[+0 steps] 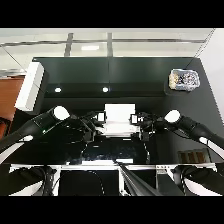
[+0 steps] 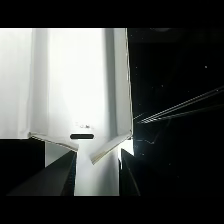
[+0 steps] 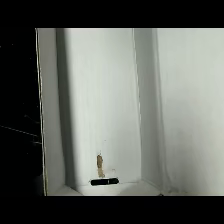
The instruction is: Fold the box and place the chain.
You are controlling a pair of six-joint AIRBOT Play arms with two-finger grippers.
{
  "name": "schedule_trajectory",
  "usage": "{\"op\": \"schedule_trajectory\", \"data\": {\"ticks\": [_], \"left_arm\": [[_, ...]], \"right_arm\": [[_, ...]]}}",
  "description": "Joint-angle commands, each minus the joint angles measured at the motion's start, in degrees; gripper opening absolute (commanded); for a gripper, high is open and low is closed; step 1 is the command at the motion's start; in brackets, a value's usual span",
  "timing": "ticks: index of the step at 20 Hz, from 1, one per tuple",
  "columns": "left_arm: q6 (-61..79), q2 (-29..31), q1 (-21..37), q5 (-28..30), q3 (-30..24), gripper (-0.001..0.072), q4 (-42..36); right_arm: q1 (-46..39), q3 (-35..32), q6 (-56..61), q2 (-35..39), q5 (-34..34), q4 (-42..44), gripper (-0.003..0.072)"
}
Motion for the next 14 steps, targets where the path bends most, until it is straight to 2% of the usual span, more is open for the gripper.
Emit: {"op": "schedule_trajectory", "data": {"ticks": [1, 7, 8, 10, 11, 14], "left_arm": [[0.26, -0.31, -0.24, 3.10, -0.02, 0.0329, -0.66], [0.31, -0.33, -0.57, 2.62, -0.02, 0.0325, -0.61], [0.31, -0.33, -0.98, 2.62, -0.02, 0.0266, -0.55], [0.28, -0.37, -1.81, 3.96, -0.02, 0.0258, -0.66], [0.26, -0.42, -2.25, 4.90, -0.02, 0.0215, -0.98], [0.28, -1.20, -2.80, 5.86, -0.02, 0.0215, -6.75]], "right_arm": [[0.00, -0.02, 0.00, 0.00, 0.00, 0.02, 0.0202], [0.00, -0.02, 0.00, 0.00, 0.00, 0.02, 0.0203], [0.00, -0.02, 0.00, 0.00, 0.00, 0.02, 0.0202], [0.00, -0.02, 0.00, 0.00, 0.00, 0.00, 0.0203], [0.00, -0.02, 0.00, 0.00, 0.00, 0.02, 0.0202], [0.00, -0.02, 0.00, 0.00, 0.00, 0.00, 0.0203]]}}
